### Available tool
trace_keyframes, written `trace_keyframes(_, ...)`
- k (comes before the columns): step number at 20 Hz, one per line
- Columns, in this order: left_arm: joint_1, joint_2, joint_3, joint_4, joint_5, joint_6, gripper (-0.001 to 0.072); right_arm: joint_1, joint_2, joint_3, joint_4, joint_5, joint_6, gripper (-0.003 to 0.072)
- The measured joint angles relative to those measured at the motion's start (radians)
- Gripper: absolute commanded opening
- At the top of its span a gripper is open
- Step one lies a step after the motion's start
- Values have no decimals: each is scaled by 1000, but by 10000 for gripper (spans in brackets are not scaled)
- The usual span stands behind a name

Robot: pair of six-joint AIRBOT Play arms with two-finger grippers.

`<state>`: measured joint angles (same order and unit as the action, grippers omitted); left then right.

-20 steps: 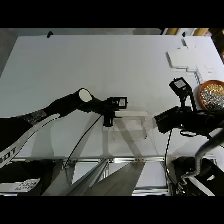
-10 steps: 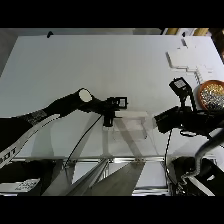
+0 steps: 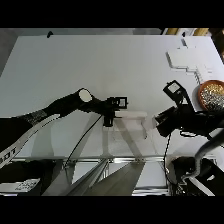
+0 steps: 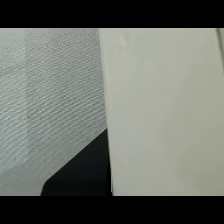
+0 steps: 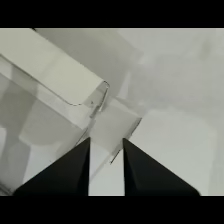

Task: Fold the box and place the chain.

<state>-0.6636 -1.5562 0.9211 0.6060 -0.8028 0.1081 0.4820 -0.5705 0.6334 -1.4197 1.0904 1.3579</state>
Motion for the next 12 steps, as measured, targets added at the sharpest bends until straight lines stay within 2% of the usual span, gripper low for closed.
trace_keyframes(1, 0, 0, 0, 0, 0, 0, 13, 0, 0, -5, 24, 0, -55, 17)
trace_keyframes(8, 0, 0, 0, 0, -1, 0, 13, 0, -1, -123, 191, 72, -456, 22)
trace_keyframes(9, 0, 0, 0, 0, -1, 0, 13, 0, -1, -146, 202, 84, -516, 74)
trace_keyframes(10, 0, 0, 0, 0, -2, 0, 13, 2, -1, -171, 209, 90, -583, 203)
trace_keyframes(12, 0, 0, 0, 0, -2, 0, 13, 15, 5, -221, 209, 80, -710, 540)
